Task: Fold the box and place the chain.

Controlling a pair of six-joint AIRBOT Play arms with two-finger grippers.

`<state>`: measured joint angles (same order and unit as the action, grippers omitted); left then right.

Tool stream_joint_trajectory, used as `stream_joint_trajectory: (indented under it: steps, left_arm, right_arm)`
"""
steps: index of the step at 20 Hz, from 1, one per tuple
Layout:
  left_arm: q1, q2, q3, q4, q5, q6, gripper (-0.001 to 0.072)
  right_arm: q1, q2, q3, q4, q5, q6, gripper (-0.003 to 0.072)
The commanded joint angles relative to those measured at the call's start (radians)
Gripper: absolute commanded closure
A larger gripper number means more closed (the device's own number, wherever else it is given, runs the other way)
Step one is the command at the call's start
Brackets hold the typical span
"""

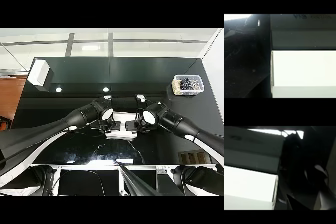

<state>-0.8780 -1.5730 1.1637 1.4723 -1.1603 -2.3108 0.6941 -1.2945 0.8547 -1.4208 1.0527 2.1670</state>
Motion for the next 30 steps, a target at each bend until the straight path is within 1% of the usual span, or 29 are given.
stream_joint_trajectory:
  steps: [1, 4, 5, 6, 7, 8, 13, 14, 15, 16, 17, 18, 23, 24, 25, 28, 30]
  left_arm:
    - [0.001, -0.001, 0.0, 0.0, 0.0, 0.0, 0.0683]
    - [0.001, -0.001, 0.0, 0.0, 0.0, 0.0, 0.0683]
    - [0.001, -0.001, 0.0, 0.0, 0.0, 0.0, 0.0683]
    - [0.001, -0.001, 0.0, 0.0, 0.0, 0.0, 0.0683]
    - [0.001, -0.001, 0.0, 0.0, 0.0, 0.0, 0.0683]
    - [0.001, -0.001, 0.0, 0.0, 0.0, 0.0, 0.0683]
    - [0.001, -0.001, 0.0, 0.0, 0.0, 0.0, 0.0683]
    - [0.001, -0.001, 0.0, 0.0, 0.0, 0.0, 0.0683]
    - [0.001, -0.001, 0.0, 0.0, 0.0, 0.0, 0.0683]
    - [0.001, -0.001, 0.0, 0.0, 0.0, 0.0, 0.0683]
    - [0.001, -0.001, 0.0, 0.0, 0.0, 0.0, 0.0683]
    - [0.001, -0.001, 0.0, 0.0, 0.0, 0.0, 0.0683]
    - [0.001, -0.001, 0.0, 0.0, 0.0, 0.0, 0.0683]
    - [0.001, -0.001, 0.0, 0.0, 0.0, 0.0, 0.0683]
    - [0.001, -0.001, 0.0, 0.0, 0.0, 0.0, 0.0683]
    - [0.001, -0.001, 0.0, 0.0, 0.0, 0.0, 0.0683]
    - [0.001, -0.001, 0.0, 0.0, 0.0, 0.0, 0.0683]
  right_arm:
    - [0.01, -0.028, 0.005, -0.001, 0.012, 0.063, 0.0389]
    - [0.032, -0.045, 0.006, 0.007, 0.007, 0.075, 0.039]
    - [0.033, -0.045, 0.006, 0.005, 0.005, 0.08, 0.0501]
    - [0.033, -0.045, 0.006, 0.005, 0.003, 0.081, 0.0524]
    - [0.033, -0.045, 0.006, 0.006, 0.0, 0.082, 0.0648]
    - [0.033, -0.045, 0.006, 0.006, 0.0, 0.088, 0.0674]
    - [0.033, -0.044, 0.008, 0.009, -0.003, 0.088, 0.0672]
    - [0.033, -0.043, 0.012, 0.008, -0.005, 0.088, 0.06]
    - [0.033, -0.043, 0.018, 0.007, -0.008, 0.089, 0.048]
    - [0.033, -0.043, 0.023, 0.008, -0.01, 0.089, 0.0482]
    - [0.033, -0.043, 0.029, 0.009, -0.011, 0.089, 0.0544]
    - [0.033, -0.043, 0.031, 0.009, -0.017, 0.089, 0.0675]
    - [0.033, -0.043, 0.031, 0.01, -0.018, 0.09, 0.0673]
    - [0.033, -0.042, 0.031, 0.01, -0.018, 0.09, 0.0583]
    - [0.032, -0.04, 0.031, 0.01, -0.017, 0.089, 0.0414]
    - [0.032, 0.013, 0.031, 0.009, 0.006, 0.059, 0.0418]
    - [0.032, 0.103, 0.031, -0.026, 0.05, 0.037, 0.0418]
